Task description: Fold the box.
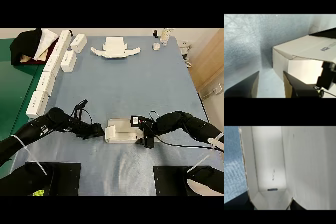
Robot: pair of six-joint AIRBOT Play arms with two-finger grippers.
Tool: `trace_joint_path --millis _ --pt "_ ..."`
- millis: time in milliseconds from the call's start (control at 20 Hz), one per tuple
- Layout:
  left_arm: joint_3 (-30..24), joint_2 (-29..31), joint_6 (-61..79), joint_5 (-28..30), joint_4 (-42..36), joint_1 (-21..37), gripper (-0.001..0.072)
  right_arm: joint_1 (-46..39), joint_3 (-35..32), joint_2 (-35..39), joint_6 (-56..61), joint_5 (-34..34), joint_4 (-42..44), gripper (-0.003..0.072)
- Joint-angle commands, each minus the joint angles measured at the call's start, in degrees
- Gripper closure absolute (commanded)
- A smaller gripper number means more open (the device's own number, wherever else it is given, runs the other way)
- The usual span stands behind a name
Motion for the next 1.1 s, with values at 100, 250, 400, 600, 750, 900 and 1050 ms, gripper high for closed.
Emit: trace_joint_path --millis 100,250,400,600,750,900,1050 --pt "0.6 0.0 -0.2 0.4 -4.9 0.0 0.0258 0.0 0.0 0.0 0.0 0.0 0.0 0.0157" --pt "0.5 0.0 -0.1 2.1 -9.0 -0.1 0.0257 0.0 0.0 0.0 0.0 0.0 0.0 0.0157" --pt "0.5 0.0 -0.1 2.4 -9.6 -0.4 0.0258 0.0 0.0 0.0 0.0 0.0 0.0 0.0157" --pt "1.2 -0.1 -3.3 5.2 -6.6 -5.3 0.026 0.0 0.0 0.0 0.0 0.0 0.0 0.0158" --pt "4.6 -0.1 -18.9 6.7 9.0 -10.5 0.0301 0.0 0.0 0.0 0.0 0.0 0.0 0.0158" --pt "8.8 -0.2 -33.8 6.2 23.4 -16.1 0.03 0.0 0.0 0.0 0.0 0.0 0.0 0.0158" --pt "12.1 -2.4 -40.9 4.6 28.5 -20.2 0.0306 0.0 0.0 0.0 0.0 0.0 0.0 0.0158"
